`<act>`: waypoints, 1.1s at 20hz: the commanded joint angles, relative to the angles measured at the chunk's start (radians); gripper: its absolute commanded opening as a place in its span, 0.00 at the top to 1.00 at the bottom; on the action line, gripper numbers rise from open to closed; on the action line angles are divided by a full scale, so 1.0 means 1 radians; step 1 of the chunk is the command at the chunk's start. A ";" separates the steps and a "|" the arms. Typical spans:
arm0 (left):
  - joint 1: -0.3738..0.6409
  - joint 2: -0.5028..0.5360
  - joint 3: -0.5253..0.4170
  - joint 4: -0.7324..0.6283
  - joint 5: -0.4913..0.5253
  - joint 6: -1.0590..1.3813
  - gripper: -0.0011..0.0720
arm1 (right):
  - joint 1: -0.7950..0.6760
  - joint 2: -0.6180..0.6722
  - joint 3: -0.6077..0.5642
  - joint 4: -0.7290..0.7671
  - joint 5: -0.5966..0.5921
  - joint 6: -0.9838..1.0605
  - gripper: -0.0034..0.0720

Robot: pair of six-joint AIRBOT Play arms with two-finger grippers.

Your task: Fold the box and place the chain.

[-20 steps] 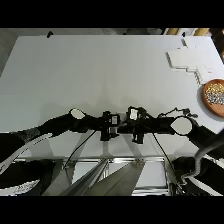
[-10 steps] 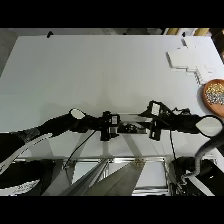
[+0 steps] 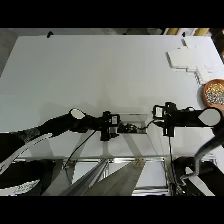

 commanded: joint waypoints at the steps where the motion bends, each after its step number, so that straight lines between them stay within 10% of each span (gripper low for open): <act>1: 0.000 0.001 0.000 0.000 0.000 0.000 0.71 | -0.009 -0.114 0.000 -0.130 -0.036 -0.060 0.68; 15: 0.000 0.001 0.000 0.000 0.000 0.000 0.71 | -0.008 -0.291 0.000 -0.063 -0.204 -0.195 0.83; 22: 0.000 0.001 0.000 0.000 0.000 0.000 0.71 | -0.008 -0.180 0.000 -0.072 -0.067 -0.161 0.93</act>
